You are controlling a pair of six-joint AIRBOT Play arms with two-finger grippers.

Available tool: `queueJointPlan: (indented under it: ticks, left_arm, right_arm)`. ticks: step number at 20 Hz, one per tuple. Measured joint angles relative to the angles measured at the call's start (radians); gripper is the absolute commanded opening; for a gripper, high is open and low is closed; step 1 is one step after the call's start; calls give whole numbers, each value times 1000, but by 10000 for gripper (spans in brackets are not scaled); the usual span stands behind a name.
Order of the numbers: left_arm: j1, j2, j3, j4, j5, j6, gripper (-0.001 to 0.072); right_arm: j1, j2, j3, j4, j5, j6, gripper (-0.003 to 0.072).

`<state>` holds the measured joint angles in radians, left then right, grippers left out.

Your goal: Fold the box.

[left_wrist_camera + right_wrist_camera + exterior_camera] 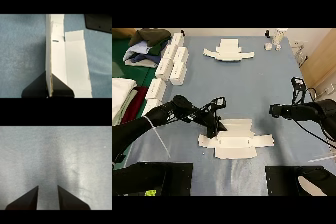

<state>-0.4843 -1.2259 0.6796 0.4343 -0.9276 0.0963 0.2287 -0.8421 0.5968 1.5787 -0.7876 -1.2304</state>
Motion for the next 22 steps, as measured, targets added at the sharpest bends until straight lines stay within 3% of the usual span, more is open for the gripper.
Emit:
queueJointPlan:
  ticks: [17,18,20,22]
  left_arm:
    - [-2,-3,0,11,-29,-19,13]
    - [-2,-3,0,11,-29,-19,13]
    - [-2,-3,0,11,-29,-19,13]
    - [-2,-3,0,11,-30,-19,13]
  right_arm:
    - [0,0,0,41,-14,0,383]
    - [0,0,0,48,-14,0,339]
    - [0,0,0,64,-15,0,154]
    - [0,0,0,93,-26,0,76]
